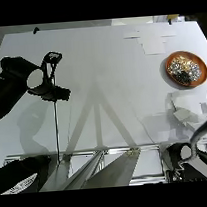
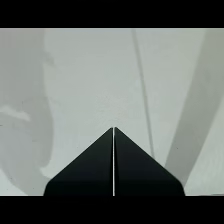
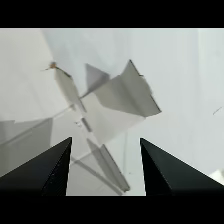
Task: Fold the box and place the chain.
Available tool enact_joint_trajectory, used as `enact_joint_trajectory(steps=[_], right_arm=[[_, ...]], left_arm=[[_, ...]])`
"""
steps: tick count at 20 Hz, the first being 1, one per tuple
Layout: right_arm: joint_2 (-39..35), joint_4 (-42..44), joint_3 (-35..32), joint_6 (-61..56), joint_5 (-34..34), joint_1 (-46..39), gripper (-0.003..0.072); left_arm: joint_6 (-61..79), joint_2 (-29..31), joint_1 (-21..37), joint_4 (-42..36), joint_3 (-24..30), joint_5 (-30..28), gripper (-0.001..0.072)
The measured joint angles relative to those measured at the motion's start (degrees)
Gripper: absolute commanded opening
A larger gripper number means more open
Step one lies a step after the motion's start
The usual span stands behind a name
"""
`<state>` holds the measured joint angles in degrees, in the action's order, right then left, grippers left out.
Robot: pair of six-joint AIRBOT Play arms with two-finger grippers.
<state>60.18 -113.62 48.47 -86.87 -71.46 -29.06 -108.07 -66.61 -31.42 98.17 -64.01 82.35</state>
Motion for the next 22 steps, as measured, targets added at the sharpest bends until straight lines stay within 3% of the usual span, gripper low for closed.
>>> enact_joint_trajectory(steps=[7,8,10,12,13,14,18,22], right_arm=[[12.09,-3.74,5.95,2.99,0.61,-5.01,0.0456],[13.66,-4.15,6.58,3.43,0.20,-5.11,0.0407],[17.03,-4.55,7.48,4.44,-0.61,-5.18,0.0390],[20.11,-4.94,7.93,5.35,-1.90,-5.25,0.0238],[21.42,-5.22,8.09,5.64,-2.49,-5.25,0.0069],[22.38,-5.33,8.20,5.81,-3.13,-5.25,0.0016],[23.52,-5.66,8.46,7.15,-6.40,-4.39,0.0015],[17.86,-1.57,8.50,7.78,-9.40,0.70,0.0015]], left_arm=[[0.00,0.00,0.00,-0.07,0.00,0.00,0.0010],[0.00,0.00,0.00,-0.07,0.00,0.00,0.0010],[-0.02,0.00,0.00,-0.07,0.00,-0.02,0.0010],[0.00,0.00,0.00,-0.07,0.00,0.00,0.0010],[0.00,0.00,-0.02,-0.07,0.00,0.00,0.0010],[-0.02,0.00,0.00,-0.07,0.00,0.00,0.0010],[0.00,0.00,0.00,-0.07,0.00,-0.02,0.0010],[0.00,0.00,0.00,-0.07,0.00,0.00,0.0010]])
